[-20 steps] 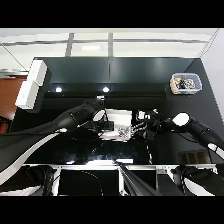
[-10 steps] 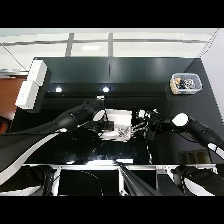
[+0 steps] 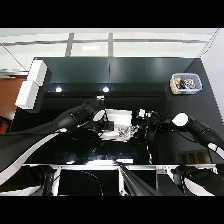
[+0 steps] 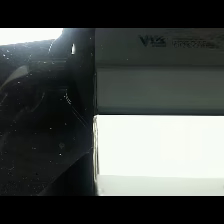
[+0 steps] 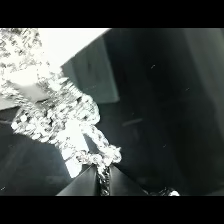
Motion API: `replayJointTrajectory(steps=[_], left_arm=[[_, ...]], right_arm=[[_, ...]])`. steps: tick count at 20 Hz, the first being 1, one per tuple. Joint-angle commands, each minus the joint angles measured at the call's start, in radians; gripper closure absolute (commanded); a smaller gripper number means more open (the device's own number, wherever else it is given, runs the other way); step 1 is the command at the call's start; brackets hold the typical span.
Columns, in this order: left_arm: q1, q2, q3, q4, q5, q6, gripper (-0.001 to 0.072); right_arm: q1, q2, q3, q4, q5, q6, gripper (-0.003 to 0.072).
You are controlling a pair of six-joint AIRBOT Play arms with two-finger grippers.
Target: Fold the box and place the chain.
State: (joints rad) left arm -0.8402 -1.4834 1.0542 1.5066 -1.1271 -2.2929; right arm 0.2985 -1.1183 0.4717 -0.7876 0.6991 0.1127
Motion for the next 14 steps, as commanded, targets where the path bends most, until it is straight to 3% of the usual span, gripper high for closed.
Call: replayJointTrajectory(steps=[1,7,11,14], left_arm=[[0.001,-0.001,0.000,0.000,0.000,0.000,0.0682],[0.001,-0.001,0.000,0.000,0.000,0.000,0.0682],[0.001,-0.001,0.000,0.000,0.000,0.000,0.0682],[0.001,-0.001,0.000,0.000,0.000,0.000,0.0682]], right_arm=[[0.001,0.032,0.026,-0.045,0.051,0.179,0.0670],[0.001,0.211,0.137,-0.198,0.247,0.539,0.0671],[0.001,0.323,0.281,-0.242,0.415,0.765,0.0671],[0.001,0.336,0.415,-0.230,0.541,0.929,0.0671]])
